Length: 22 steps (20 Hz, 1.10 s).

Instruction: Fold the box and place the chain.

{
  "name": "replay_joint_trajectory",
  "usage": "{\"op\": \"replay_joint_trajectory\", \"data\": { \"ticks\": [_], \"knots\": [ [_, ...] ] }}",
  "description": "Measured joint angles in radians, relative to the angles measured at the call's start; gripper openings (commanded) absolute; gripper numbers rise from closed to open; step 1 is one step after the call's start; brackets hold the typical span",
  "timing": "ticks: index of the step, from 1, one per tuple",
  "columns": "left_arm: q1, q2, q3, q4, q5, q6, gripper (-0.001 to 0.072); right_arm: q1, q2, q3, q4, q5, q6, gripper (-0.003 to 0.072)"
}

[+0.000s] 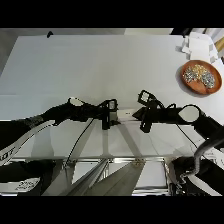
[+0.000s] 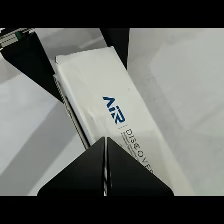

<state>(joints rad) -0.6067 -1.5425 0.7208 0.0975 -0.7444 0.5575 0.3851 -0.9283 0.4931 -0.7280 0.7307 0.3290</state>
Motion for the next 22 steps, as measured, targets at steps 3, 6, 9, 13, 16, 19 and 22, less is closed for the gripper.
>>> {"op": "replay_joint_trajectory", "data": {
  "ticks": [3, 6, 9, 13, 16, 19, 22],
  "knots": [
    [0.0, 0.0, 0.0, 0.0, 0.0, 0.0, 0.0031, 0.0, 0.0, -0.006, -0.002, 0.001, 0.0, 0.0015],
    [0.0, 0.0, 0.0, 0.0, 0.0, 0.0, 0.0031, 0.0, -0.004, -0.01, -0.005, 0.001, 0.0, 0.0015],
    [0.0, 0.0, 0.0, 0.0, 0.0, 0.0, 0.0031, 0.0, -0.006, -0.014, -0.011, 0.003, 0.0, 0.0015],
    [0.0, 0.0, 0.0, 0.001, -0.001, 0.0, 0.0031, 0.0, -0.007, -0.029, -0.021, 0.005, 0.0, 0.0015],
    [0.0, 0.0, 0.0, 0.001, -0.001, 0.0, 0.0031, 0.0, -0.013, -0.037, -0.029, 0.005, 0.0, 0.0015],
    [-0.001, 0.0, 0.0, 0.001, -0.001, 0.0, 0.0031, 0.014, -0.033, -0.039, -0.047, 0.002, 0.0, 0.0015],
    [0.0, 0.0, -0.001, 0.004, 0.0, 0.001, 0.0031, 0.039, -0.058, -0.04, -0.056, -0.011, 0.0, 0.0015]
  ]
}}
